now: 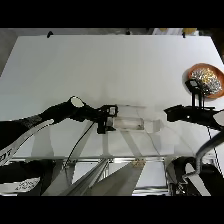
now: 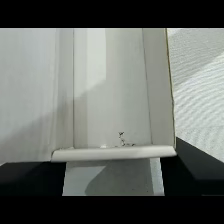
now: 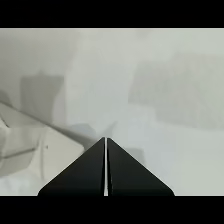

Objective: Fold the box and place the chain.

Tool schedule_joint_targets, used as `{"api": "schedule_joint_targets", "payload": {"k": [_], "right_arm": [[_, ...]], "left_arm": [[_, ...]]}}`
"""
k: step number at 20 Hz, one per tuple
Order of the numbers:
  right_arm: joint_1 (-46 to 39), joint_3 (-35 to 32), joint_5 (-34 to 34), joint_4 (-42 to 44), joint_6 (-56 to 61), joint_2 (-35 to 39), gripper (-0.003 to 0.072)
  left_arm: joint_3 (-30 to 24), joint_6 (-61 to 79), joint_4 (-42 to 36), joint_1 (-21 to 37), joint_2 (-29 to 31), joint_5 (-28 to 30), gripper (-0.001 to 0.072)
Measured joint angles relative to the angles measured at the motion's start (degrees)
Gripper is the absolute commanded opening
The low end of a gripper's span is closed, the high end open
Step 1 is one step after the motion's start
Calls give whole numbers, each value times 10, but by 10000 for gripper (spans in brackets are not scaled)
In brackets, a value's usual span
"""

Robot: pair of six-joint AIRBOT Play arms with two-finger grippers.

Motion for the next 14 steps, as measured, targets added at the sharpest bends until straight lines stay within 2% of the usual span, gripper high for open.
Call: {"api": "schedule_joint_targets", "payload": {"k": [5,12,14], "right_arm": [[-17,-21,39,-15,95,-83,18],[35,-66,38,86,94,-116,19],[51,-71,35,122,80,-117,47]], "left_arm": [[0,0,0,0,0,0,255],[0,0,0,0,0,0,255],[0,0,0,0,0,0,255]]}}
